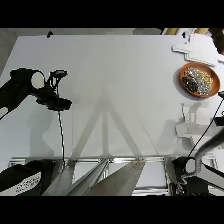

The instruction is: Fold the box and place the chain.

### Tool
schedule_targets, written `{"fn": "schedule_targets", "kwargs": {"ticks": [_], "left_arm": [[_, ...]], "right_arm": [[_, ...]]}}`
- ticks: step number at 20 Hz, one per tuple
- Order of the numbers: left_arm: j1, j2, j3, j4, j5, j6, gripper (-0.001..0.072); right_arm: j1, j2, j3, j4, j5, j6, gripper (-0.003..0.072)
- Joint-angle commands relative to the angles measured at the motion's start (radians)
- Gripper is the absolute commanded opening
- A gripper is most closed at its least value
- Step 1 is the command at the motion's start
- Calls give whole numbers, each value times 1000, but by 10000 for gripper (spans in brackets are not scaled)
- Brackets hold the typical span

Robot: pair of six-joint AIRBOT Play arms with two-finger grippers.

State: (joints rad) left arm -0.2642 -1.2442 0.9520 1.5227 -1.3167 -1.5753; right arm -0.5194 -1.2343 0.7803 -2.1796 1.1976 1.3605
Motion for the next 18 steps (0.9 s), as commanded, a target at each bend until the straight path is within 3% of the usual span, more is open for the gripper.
{"fn": "schedule_targets", "kwargs": {"ticks": [1, 6, 9, 11, 14, 16, 18], "left_arm": [[1, 1, 0, 0, 0, 0, 9], [1, 1, 0, 0, 0, 0, 9], [1, 1, 0, 0, 0, 0, 9], [1, 1, 0, 0, 6, 0, 9], [0, 1, 0, -37, 114, -3, 9], [0, 1, 0, -56, 151, -3, 9], [0, 0, 0, -69, 272, -26, 8]], "right_arm": [[105, 100, 1, 121, 98, -9, 19], [314, 323, -5, 535, 102, -34, 18], [442, 476, -85, 739, 8, -21, 18], [537, 569, -182, 810, -74, 29, 18], [675, 657, -303, 867, -162, 111, 18], [749, 661, -335, 866, -186, 137, 18], [793, 661, -338, 867, -209, 137, 18]]}}
